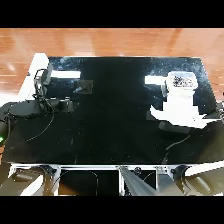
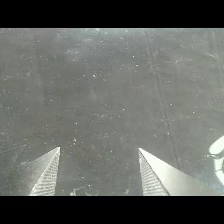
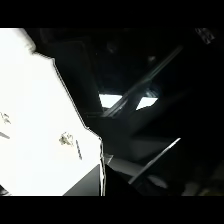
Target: Fold the box and place the chain.
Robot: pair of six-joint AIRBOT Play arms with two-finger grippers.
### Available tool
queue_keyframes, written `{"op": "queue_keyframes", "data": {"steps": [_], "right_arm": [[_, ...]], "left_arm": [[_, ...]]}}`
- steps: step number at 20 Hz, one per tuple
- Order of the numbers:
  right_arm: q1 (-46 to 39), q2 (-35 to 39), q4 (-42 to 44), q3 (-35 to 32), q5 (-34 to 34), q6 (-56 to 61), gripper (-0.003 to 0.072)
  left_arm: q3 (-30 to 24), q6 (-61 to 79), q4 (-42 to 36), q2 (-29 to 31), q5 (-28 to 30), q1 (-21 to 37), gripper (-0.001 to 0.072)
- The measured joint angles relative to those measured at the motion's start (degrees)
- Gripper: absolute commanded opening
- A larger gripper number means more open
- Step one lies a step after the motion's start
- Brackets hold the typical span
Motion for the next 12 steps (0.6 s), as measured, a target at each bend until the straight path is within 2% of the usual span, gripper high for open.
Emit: {"op": "queue_keyframes", "data": {"steps": [6,12], "right_arm": [[5.3,4.4,6.1,-2.5,1.2,-1.1,0.0039],[17.1,15.4,13.9,-13.6,-2.7,-4.2,0.0039]], "left_arm": [[0.0,0.0,-0.1,0.0,-0.5,0.0,0.0573],[0.0,0.0,-0.2,0.0,-1.6,0.0,0.0572]]}}
